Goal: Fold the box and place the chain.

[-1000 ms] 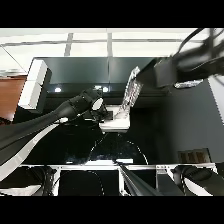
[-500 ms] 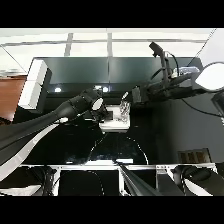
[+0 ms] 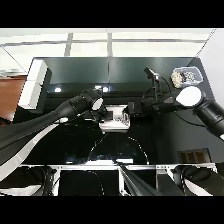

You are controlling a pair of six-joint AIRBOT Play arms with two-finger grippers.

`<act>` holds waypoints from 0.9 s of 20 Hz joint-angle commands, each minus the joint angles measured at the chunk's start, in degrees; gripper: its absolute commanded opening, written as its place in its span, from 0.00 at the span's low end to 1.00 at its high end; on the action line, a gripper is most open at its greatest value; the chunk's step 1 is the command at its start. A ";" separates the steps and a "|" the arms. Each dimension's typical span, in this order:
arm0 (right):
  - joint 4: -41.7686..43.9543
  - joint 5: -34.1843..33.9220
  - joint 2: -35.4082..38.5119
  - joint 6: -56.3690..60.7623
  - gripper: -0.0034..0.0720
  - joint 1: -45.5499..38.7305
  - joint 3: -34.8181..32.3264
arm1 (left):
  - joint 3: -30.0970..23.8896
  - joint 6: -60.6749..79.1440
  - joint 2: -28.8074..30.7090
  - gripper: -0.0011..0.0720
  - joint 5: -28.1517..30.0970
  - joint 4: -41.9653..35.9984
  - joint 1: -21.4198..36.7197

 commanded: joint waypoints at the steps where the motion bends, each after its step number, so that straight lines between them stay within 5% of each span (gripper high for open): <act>1: 0.26 -5.79 -0.33 0.15 0.06 2.19 -2.60 | -0.02 0.00 -0.02 0.05 0.02 0.02 0.07; 4: 0.24 -8.09 -1.92 0.57 0.07 4.00 -2.60 | -0.02 0.00 -0.02 0.05 0.04 0.02 0.07; 6: -0.20 -8.00 -2.12 0.59 0.44 3.58 -2.58 | -0.02 0.00 -0.02 0.05 0.04 0.02 0.07; 14: -12.61 10.03 2.47 0.52 0.44 -12.70 -2.58 | -0.02 0.00 -0.04 0.05 0.07 0.00 0.07; 18: -16.70 12.66 2.75 0.28 0.43 -14.25 -2.58 | -0.02 0.04 -0.04 0.05 0.00 0.00 0.07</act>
